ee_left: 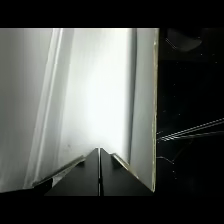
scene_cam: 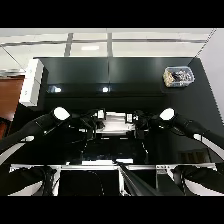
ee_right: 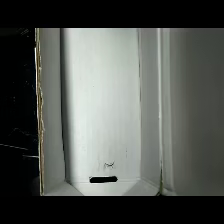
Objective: Fold the box and place the chain.
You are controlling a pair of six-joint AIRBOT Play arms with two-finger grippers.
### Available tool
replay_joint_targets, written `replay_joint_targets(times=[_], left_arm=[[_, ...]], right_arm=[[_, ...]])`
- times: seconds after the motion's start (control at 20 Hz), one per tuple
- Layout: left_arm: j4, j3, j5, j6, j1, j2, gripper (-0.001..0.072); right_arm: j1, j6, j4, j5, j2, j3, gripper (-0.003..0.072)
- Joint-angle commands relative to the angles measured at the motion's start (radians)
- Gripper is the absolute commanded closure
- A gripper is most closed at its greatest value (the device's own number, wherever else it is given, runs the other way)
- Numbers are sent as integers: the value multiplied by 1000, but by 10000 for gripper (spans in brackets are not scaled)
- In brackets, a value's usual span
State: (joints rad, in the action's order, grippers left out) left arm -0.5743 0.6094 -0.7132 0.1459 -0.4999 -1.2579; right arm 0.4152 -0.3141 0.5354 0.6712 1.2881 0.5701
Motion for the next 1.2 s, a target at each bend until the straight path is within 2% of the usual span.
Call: replay_joint_targets(times=[0.0, 0.2, 0.4, 0.6, 0.7, 0.8, 0.95, 1.15], left_arm=[[-89, 4, -8, -192, 38, 42, 682], [-304, 4, -83, -480, 153, 179, 682], [-330, 4, -217, -839, 328, 255, 682], [-377, 4, -313, -1299, 539, 208, 682], [-325, 3, -385, -1359, 644, 158, 682], [-234, 1, -467, -1359, 706, 88, 683], [-212, -6, -515, -1359, 659, -25, 683], [-169, -6, -388, -1358, 492, -108, 683]], right_arm=[[0, 0, 0, 0, 1, 0, 499], [0, 0, 0, 0, 1, 0, 499], [0, 0, 0, 0, 1, 0, 499], [0, 0, 0, 0, 1, 0, 499], [0, 0, 0, 0, 1, 0, 499], [0, 0, 0, 0, 1, 0, 499], [0, 0, 0, 0, 1, 0, 499], [0, 0, 0, 0, 1, 0, 499]])
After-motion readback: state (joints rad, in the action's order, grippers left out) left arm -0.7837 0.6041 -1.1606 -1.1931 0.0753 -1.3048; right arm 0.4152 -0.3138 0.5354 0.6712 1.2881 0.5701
